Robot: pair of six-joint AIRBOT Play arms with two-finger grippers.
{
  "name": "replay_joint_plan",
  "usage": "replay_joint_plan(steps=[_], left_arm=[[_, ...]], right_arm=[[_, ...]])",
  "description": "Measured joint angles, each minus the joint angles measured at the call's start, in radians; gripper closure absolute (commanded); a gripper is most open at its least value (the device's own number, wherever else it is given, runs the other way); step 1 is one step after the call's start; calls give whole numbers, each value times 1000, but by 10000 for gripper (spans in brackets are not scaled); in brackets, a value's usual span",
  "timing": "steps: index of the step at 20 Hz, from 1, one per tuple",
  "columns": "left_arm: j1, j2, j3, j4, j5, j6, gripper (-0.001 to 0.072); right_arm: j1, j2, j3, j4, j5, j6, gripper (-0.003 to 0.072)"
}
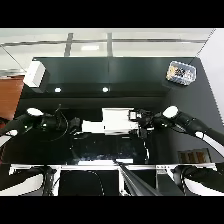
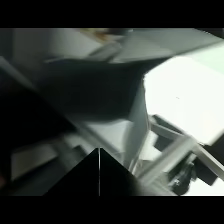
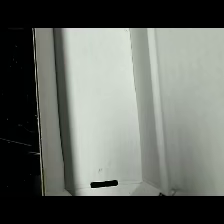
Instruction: Fold the box and place the chain.
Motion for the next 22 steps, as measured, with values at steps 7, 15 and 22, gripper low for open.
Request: replay_joint_plan(steps=[7,15,22], left_arm=[[-48,-14,4,-146,-23,188,611],[-132,-15,44,-158,-45,221,83],[-283,-16,195,5,36,-19,219]], right_arm=[[0,0,0,0,0,0,527],[0,0,0,0,0,0,527],[0,0,0,0,0,0,527]])
